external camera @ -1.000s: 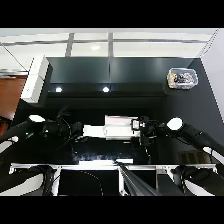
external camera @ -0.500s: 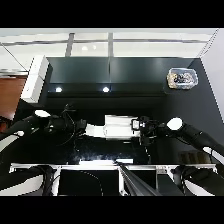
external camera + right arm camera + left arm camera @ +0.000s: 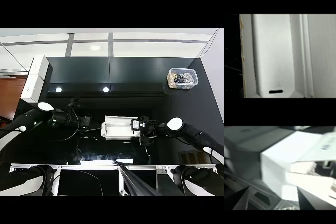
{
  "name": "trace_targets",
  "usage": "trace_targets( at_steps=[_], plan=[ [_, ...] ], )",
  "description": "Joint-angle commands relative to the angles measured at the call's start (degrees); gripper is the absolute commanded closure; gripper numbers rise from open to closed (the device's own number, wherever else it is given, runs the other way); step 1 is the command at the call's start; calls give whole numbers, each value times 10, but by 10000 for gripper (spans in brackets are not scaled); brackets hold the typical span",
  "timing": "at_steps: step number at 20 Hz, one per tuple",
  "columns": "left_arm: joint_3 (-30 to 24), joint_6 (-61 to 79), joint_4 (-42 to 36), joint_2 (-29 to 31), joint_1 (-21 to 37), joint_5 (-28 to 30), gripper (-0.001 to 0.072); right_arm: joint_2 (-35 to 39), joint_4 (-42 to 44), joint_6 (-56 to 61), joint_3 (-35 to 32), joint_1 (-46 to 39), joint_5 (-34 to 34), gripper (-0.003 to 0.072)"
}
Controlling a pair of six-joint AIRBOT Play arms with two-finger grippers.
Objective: Fold the box and place the chain.
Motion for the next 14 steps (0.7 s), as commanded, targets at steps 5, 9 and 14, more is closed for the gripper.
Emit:
trace_targets(
  at_steps=[5, 9, 14],
  plan=[
    [56, -118, 104, 11, -78, 39, 14, 0, 0, 0, 0, 0, 0, 247],
    [59, -235, 137, 32, -157, 143, 15, 0, 0, 0, 0, 0, 0, 247],
    [65, -356, 208, 32, -223, 214, 16, 0, 0, 0, 0, 0, 0, 247]
  ],
)
